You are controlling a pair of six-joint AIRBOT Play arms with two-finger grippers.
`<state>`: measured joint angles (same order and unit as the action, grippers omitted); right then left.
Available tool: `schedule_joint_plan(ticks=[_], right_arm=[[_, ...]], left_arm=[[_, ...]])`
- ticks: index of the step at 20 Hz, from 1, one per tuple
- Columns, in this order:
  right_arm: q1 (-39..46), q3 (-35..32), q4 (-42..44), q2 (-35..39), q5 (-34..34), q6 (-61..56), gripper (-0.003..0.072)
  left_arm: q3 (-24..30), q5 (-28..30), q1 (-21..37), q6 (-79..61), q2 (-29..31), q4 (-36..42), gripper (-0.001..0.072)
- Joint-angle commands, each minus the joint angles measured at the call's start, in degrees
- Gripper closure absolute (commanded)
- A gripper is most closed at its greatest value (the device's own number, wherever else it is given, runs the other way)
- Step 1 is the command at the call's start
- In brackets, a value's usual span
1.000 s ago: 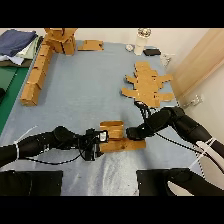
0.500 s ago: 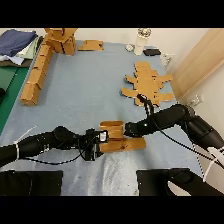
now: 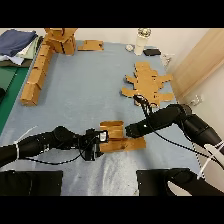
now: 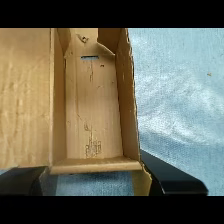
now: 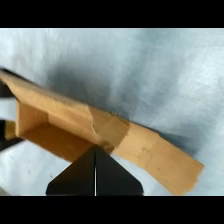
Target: Fold the box.
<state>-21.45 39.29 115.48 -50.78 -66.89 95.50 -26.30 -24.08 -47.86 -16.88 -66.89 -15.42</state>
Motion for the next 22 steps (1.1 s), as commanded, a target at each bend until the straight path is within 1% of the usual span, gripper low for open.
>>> schedule_joint_plan(ticks=[1,2,3,4,5,6,7,10,12,14,17,18,19,20,21,22], right_arm=[[-0.90,-0.22,-2.60,2.47,-10.29,14.01,0.0686],[-2.01,-0.81,-3.85,3.85,-12.00,15.93,0.0685],[-3.15,-1.75,-6.69,4.98,-13.11,17.66,0.0661],[-3.93,-2.71,-10.21,5.49,-12.83,18.21,0.0440],[-4.42,-3.67,-13.03,5.38,-11.37,21.07,0.0162],[-4.83,-4.42,-14.14,4.94,-9.42,25.59,0.0072],[-5.27,-5.03,-13.64,4.17,-6.51,29.24,0.0072],[-5.46,-5.92,-8.70,0.63,4.26,37.88,0.0072],[-5.46,-5.92,-6.54,-1.66,8.76,44.54,0.0072],[-5.46,-5.92,-5.31,-3.50,11.43,50.14,0.0072],[-5.46,-5.92,-2.03,-4.22,11.78,54.40,0.0074],[-5.46,-5.92,-2.08,-3.98,11.67,55.25,0.0107],[-5.46,-5.92,-2.05,-3.65,11.06,55.95,0.0234],[-5.53,-5.92,-2.03,-3.30,10.54,56.08,0.0323],[-5.57,-5.92,-1.99,-3.08,10.08,56.08,0.0388],[-5.68,-5.92,-1.62,-2.95,9.38,56.11,0.0426]], left_arm=[[-0.04,0.02,0.00,-0.02,-0.02,0.00,0.0102],[-0.04,0.02,0.00,-0.02,-0.02,0.00,0.0102],[-0.04,0.02,0.00,-0.02,-0.02,0.00,0.0102],[-0.04,0.02,0.00,-0.02,-0.02,0.00,0.0102],[-0.04,0.02,0.00,-0.02,-0.02,0.00,0.0102],[-0.04,0.04,0.00,-0.02,-0.02,0.00,0.0102],[-0.04,0.04,0.00,-0.04,-0.02,0.00,0.0102],[-0.04,0.02,0.00,-0.02,0.00,0.00,0.0102],[-0.04,0.02,0.00,-0.04,-0.02,0.00,0.0103],[-0.04,0.04,0.00,-0.02,-0.02,0.00,0.0102],[-0.04,0.02,0.00,-0.02,0.00,0.00,0.0102],[-0.04,0.04,0.00,-0.02,0.00,0.00,0.0102],[-0.04,0.02,0.00,-0.04,0.00,0.00,0.0102],[-0.04,0.02,0.00,-0.02,-0.02,0.00,0.0102],[-0.04,0.02,0.00,-0.02,-0.02,0.00,0.0102],[-0.04,0.02,0.00,-0.02,-0.02,0.00,0.0102]])
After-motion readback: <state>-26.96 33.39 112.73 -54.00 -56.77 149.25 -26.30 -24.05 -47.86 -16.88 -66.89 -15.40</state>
